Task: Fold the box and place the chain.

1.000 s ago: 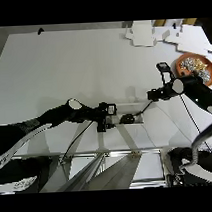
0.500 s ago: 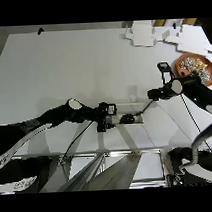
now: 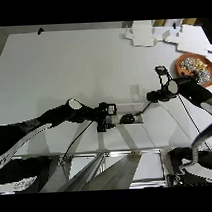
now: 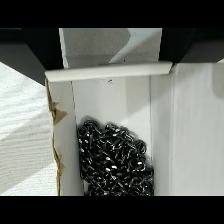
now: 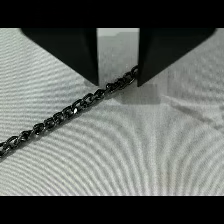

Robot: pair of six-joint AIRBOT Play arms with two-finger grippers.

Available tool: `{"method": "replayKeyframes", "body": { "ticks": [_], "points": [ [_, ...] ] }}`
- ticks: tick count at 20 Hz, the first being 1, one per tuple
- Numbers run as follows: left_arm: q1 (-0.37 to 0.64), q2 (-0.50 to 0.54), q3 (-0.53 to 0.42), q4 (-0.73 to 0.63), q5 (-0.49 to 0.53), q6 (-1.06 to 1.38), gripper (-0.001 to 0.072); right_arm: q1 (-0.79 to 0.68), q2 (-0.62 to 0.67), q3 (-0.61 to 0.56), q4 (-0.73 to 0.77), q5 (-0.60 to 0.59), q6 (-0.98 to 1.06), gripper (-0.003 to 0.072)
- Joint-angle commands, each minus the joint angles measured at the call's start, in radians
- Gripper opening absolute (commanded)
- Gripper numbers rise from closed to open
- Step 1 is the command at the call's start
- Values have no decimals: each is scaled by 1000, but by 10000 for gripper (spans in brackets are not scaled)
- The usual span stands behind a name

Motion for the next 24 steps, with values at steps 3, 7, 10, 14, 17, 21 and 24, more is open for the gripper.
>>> {"method": "replayKeyframes", "body": {
  "ticks": [3,7,10,14,17,21,24],
  "points": [
    [0,1,0,0,0,0,271,0,2,0,0,-2,-38,23],
    [0,1,0,0,0,0,271,0,65,0,1,18,-88,22],
    [0,1,0,0,0,0,271,0,140,0,2,72,-120,22],
    [0,0,0,0,0,0,271,1,243,0,82,150,-183,22],
    [0,1,0,0,0,0,271,1,327,0,141,177,-222,22],
    [0,1,0,0,0,0,271,1,408,0,160,217,-241,22],
    [0,1,0,0,0,0,271,1,436,0,238,233,-293,23]
  ]
}}
